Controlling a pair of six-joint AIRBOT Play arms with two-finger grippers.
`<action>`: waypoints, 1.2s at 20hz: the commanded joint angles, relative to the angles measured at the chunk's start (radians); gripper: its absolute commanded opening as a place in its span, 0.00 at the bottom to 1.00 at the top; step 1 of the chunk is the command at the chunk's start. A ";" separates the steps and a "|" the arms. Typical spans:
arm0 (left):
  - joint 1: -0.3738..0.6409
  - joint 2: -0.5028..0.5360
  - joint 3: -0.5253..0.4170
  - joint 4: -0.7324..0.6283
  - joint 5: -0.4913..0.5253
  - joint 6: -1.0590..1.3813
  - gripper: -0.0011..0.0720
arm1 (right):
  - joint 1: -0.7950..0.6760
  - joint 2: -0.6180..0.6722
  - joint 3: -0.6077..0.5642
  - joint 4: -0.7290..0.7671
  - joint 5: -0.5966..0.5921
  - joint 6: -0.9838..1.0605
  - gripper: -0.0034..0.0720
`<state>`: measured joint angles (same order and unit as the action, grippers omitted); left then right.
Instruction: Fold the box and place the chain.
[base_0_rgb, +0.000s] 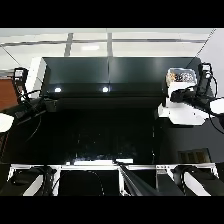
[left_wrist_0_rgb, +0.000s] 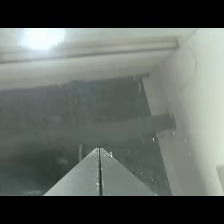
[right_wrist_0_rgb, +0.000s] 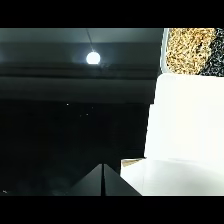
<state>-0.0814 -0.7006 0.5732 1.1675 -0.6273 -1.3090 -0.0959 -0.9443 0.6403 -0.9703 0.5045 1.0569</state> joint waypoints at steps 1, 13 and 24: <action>0.000 -0.006 0.000 -0.011 0.091 -0.004 0.05 | 0.001 0.001 -0.001 0.056 -0.004 0.001 0.07; 0.001 -0.046 0.000 -0.050 -0.035 -0.004 0.98 | -0.444 -0.032 0.106 -0.368 0.200 0.406 0.99; 0.001 -0.068 0.000 -0.052 -0.048 -0.003 0.98 | -0.980 -0.632 0.546 0.061 0.774 -0.218 0.99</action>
<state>-0.0818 -0.7635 0.5728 1.1149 -0.6662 -1.3125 -1.0546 -1.4132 1.0660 -0.9993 1.0817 0.9997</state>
